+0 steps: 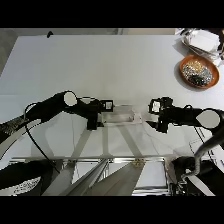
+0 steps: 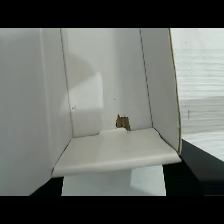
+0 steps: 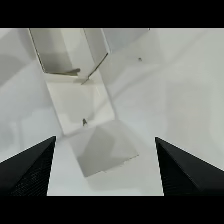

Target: Fold the box and place the chain.

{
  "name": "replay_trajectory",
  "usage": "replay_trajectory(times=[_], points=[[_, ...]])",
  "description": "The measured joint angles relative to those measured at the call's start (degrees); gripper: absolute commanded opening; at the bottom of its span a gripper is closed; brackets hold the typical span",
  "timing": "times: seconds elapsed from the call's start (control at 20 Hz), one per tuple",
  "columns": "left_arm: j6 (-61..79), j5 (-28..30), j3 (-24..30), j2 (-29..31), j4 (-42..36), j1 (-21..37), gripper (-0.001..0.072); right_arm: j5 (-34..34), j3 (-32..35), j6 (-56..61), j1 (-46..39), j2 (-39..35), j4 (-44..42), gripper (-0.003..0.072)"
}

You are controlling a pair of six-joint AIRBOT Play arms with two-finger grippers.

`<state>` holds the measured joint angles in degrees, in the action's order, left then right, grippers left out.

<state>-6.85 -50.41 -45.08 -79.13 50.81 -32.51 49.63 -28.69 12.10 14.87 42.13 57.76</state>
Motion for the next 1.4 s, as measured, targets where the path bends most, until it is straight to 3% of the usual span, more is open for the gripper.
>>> replay_trajectory(times=[0.05, 0.3, 0.45, 0.65, 0.7, 0.75, 0.8, 1.0, 1.25, 1.4], points=[[-0.63, 0.61, 0.00, -0.46, 0.31, -0.26, 0.0159, 0.00, 0.00, 0.00, 0.00, 0.02, -0.96, 0.0670], [-1.77, 2.23, -0.09, -3.45, 0.63, -1.03, 0.0152, -0.02, 0.00, -0.04, 0.00, 0.00, -3.74, 0.0662], [-1.99, 2.16, -0.13, -4.31, 0.57, -1.14, 0.0152, 0.00, 0.00, -0.07, 0.00, 0.00, -5.40, 0.0514], [-2.14, 2.38, -0.09, -4.74, 0.63, -1.22, 0.0152, 0.02, 0.00, -0.09, 0.00, 0.00, -8.37, 0.0502], [-2.16, 2.47, -0.09, -4.79, 0.68, -1.22, 0.0152, 0.04, 0.00, -0.09, 0.00, 0.00, -9.20, 0.0391], [-2.16, 2.51, -0.09, -4.85, 0.70, -1.22, 0.0152, 0.04, 0.00, -0.11, 0.00, 0.00, -10.32, 0.0090], [-2.16, 2.56, -0.09, -4.87, 0.79, -1.22, 0.0152, 0.02, 0.00, -0.11, 0.13, 0.00, -12.04, 0.0015], [-2.19, 2.54, -0.09, -5.01, 0.90, -1.22, 0.0152, -2.34, 0.00, -2.93, 4.07, 1.88, -20.33, 0.0010], [-2.21, 2.54, -0.09, -5.03, 1.03, -1.22, 0.0152, -13.38, 0.00, -6.88, 11.80, 9.42, -29.81, 0.0008], [-2.21, 2.56, -0.07, -5.03, 1.07, -1.22, 0.0151, -18.32, 0.00, -13.49, 13.68, 14.60, -39.78, 0.0008]])
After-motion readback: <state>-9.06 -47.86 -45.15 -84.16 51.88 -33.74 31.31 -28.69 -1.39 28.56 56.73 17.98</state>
